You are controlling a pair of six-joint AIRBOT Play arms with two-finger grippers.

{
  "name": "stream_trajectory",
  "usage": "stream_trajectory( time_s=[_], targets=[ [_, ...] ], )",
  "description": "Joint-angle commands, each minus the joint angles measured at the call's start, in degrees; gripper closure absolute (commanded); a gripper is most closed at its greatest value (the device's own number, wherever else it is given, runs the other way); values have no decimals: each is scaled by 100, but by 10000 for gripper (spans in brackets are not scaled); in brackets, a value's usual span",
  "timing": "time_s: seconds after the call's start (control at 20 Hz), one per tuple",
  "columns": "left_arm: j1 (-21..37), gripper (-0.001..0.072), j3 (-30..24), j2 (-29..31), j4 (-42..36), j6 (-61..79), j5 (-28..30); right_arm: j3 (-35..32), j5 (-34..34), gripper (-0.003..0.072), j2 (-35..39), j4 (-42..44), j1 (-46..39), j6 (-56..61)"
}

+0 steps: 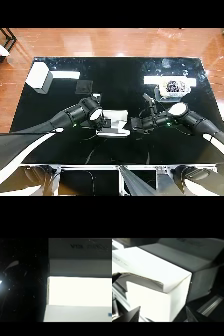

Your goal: Fold the box and place the chain.

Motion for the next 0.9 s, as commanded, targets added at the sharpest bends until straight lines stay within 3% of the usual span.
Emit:
stream_trajectory(
  time_s=[0.0,0.3,0.6,0.7,0.85],
  targets=[
    [-2,694,0,0,0,0,0,354,-398,119,-2,-957,605,1283],
    [-2,694,0,0,0,0,2,870,-505,127,-44,-2623,1283,3025],
    [-2,694,0,0,2,2,2,1165,-529,127,-208,-2776,1620,3456],
    [-2,694,0,0,2,2,2,1167,-525,220,-212,-2850,1617,3484],
    [-2,694,0,0,2,4,2,1167,-522,221,-212,-3045,1620,3582]
  ],
)
